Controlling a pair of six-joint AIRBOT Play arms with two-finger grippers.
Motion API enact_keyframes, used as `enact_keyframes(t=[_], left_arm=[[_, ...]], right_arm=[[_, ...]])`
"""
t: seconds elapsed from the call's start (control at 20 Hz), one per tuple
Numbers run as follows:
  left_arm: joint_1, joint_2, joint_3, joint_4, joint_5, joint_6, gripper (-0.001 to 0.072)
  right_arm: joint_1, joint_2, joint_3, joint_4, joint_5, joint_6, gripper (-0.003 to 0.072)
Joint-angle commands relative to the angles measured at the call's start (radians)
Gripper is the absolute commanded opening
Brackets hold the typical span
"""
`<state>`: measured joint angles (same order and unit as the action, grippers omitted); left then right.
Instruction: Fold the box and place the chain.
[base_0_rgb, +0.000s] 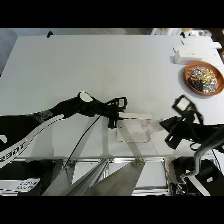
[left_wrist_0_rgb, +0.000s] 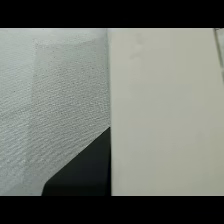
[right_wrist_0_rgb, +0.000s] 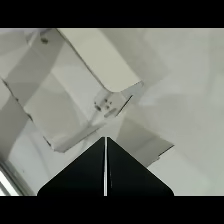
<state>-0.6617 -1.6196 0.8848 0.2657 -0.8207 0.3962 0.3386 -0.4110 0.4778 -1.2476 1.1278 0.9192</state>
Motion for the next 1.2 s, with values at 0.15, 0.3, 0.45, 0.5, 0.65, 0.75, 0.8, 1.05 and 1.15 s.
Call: enact_keyframes(t=[0.15, 0.3, 0.45, 0.5, 0.65, 0.75, 0.8, 1.05, 1.15], left_arm=[[-0.001, -0.001, -0.001, 0.000, 0.000, 0.000, 0.0010], [-0.001, 0.000, -0.001, 0.001, 0.000, 0.000, 0.0010], [-0.001, 0.000, -0.001, 0.000, -0.003, 0.000, 0.0010], [-0.001, 0.000, -0.001, 0.000, -0.002, 0.000, 0.0010], [-0.001, 0.000, -0.001, 0.000, -0.003, 0.000, 0.0010], [-0.001, 0.000, -0.001, 0.000, -0.003, 0.000, 0.0010], [-0.001, 0.000, -0.001, 0.000, -0.003, 0.000, 0.0010], [-0.001, 0.000, -0.001, 0.000, -0.003, 0.000, 0.0010], [-0.001, 0.000, -0.001, 0.000, -0.003, 0.000, 0.0010]], right_arm=[[0.000, -0.245, -0.068, 0.027, 0.011, -0.388, 0.0017], [0.011, -0.226, -0.127, 0.011, -0.121, -0.485, 0.0160], [0.093, -0.116, -0.253, -0.038, -0.319, -0.525, 0.0632], [0.127, -0.070, -0.304, -0.064, -0.364, -0.539, 0.0697], [0.235, -0.002, -0.395, -0.081, -0.394, -0.477, 0.0699], [0.293, 0.002, -0.399, -0.089, -0.452, -0.476, 0.0699], [0.305, 0.000, -0.399, -0.087, -0.485, -0.466, 0.0699], [0.312, -0.007, -0.399, -0.085, -0.512, -0.446, 0.0699], [0.311, -0.006, -0.396, -0.083, -0.517, -0.446, 0.0699]])
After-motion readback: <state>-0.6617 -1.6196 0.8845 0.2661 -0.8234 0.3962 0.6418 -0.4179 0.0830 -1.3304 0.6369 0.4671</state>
